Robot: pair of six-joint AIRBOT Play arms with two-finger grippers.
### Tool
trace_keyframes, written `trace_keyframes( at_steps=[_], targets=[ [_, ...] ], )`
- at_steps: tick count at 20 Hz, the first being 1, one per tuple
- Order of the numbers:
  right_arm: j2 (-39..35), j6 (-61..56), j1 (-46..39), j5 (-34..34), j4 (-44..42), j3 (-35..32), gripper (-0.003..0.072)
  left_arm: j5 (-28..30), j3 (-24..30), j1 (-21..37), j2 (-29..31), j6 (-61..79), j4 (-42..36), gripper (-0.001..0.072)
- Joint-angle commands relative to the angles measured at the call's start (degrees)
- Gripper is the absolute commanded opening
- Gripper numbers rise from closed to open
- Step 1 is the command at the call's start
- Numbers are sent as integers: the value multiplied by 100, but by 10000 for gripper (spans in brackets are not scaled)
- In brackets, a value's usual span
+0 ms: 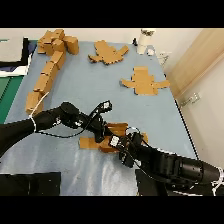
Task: Fold the box.
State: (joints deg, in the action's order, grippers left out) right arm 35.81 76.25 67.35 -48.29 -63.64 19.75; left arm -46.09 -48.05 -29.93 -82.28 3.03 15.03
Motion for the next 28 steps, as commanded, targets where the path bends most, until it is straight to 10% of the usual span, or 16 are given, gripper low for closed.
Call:
trace_keyframes(
  at_steps=[1, 10, 16, 28],
  targets=[
    [-293, 101, 0, -280, -66, 2, 710, -11, 2, -2, 0, 0, 0, 13],
    [-599, 1237, -503, -120, -111, -9, 710, 2, 2, 0, 0, -2, 0, 12],
    [-619, 2472, -433, -387, -1801, -81, 710, 2, 2, 0, 0, 0, 0, 12],
    [367, 2564, -380, 350, -1274, -238, 710, 2, 2, 0, 0, 0, 0, 13]
  ],
)
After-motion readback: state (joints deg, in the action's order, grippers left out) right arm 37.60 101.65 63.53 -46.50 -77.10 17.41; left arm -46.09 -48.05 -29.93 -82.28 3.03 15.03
